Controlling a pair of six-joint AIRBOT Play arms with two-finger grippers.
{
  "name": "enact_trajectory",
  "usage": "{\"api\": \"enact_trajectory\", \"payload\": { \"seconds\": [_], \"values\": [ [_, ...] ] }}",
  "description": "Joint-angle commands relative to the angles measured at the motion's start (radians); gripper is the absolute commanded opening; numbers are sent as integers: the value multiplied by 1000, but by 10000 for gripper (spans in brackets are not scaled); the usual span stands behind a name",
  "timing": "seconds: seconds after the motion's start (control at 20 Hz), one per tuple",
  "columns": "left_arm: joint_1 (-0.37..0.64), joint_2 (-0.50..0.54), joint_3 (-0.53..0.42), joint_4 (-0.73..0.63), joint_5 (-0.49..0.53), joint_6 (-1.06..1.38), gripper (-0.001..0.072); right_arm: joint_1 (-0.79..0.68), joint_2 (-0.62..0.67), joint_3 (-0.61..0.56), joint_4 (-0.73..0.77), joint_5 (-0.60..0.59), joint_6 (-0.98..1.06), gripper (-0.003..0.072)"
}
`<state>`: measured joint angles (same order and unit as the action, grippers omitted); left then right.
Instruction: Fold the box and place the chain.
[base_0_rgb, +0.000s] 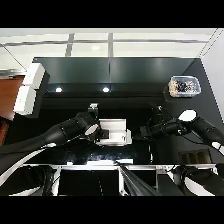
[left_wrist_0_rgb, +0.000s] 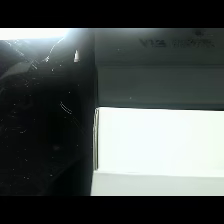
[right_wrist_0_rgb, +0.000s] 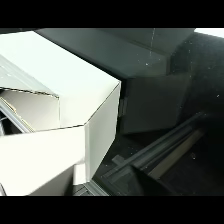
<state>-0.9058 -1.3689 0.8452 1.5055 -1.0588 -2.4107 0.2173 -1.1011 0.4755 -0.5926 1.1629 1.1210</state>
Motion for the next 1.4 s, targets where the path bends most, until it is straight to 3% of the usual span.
{"api": "enact_trajectory", "payload": {
  "seconds": [0.0, 0.05, 0.1, 0.55, 0.95, 1.05, 1.35],
  "values": [
    [0, -1, 0, 0, -2, 1, 28, 1, -1, 2, -21, -5, -5, 427],
    [0, -1, 0, 0, -2, 1, 28, 1, -1, 2, -28, -6, -5, 662],
    [0, -1, 0, 0, -2, 1, 28, 1, -1, 2, -34, -6, -5, 705],
    [0, -1, 0, 1, -1, 1, 28, 11, -1, 2, 20, -13, 24, 701],
    [0, -1, 0, 1, -1, 1, 28, 180, -1, 19, 95, -115, 51, 696],
    [0, -1, 0, 1, -1, 2, 28, 195, -1, 31, 94, -117, 72, 619],
    [0, -1, 0, 2, -1, 2, 28, 211, -1, 67, 33, -145, 143, 582]
  ]
}}
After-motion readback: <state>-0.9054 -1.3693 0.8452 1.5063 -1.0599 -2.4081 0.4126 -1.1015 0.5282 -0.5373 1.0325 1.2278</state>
